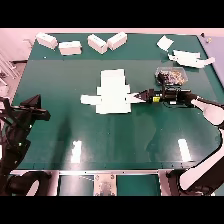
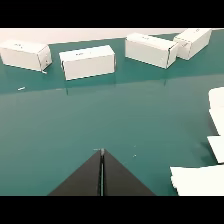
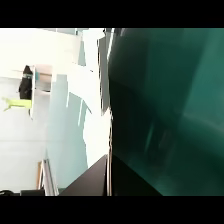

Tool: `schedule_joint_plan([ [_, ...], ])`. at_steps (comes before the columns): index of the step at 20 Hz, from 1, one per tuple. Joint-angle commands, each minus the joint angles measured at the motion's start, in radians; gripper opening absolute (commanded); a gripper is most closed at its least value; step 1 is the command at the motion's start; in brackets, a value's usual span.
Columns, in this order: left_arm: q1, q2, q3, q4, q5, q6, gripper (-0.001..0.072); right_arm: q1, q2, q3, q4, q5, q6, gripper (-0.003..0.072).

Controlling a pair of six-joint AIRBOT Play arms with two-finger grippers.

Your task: Fold the box and place the chain.

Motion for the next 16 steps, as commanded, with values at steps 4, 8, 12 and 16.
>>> schedule_joint_plan([
  [4,0.000,0.001,0.000,0.001,-0.001,0.001,0.0559,0.006,0.020,-0.045,-0.034,-0.081,-0.029,0.0005],
  [8,0.000,0.001,0.000,0.001,-0.017,0.001,0.0619,0.013,0.026,-0.042,-0.087,-0.123,-0.040,0.0004],
  [12,0.001,0.001,0.000,0.000,-0.040,0.000,0.0620,0.013,0.048,-0.013,-0.148,-0.126,0.015,0.0005],
  [16,0.000,0.000,-0.001,0.001,-0.058,0.001,0.0620,0.025,0.106,-0.005,-0.204,-0.163,0.067,0.0005],
])
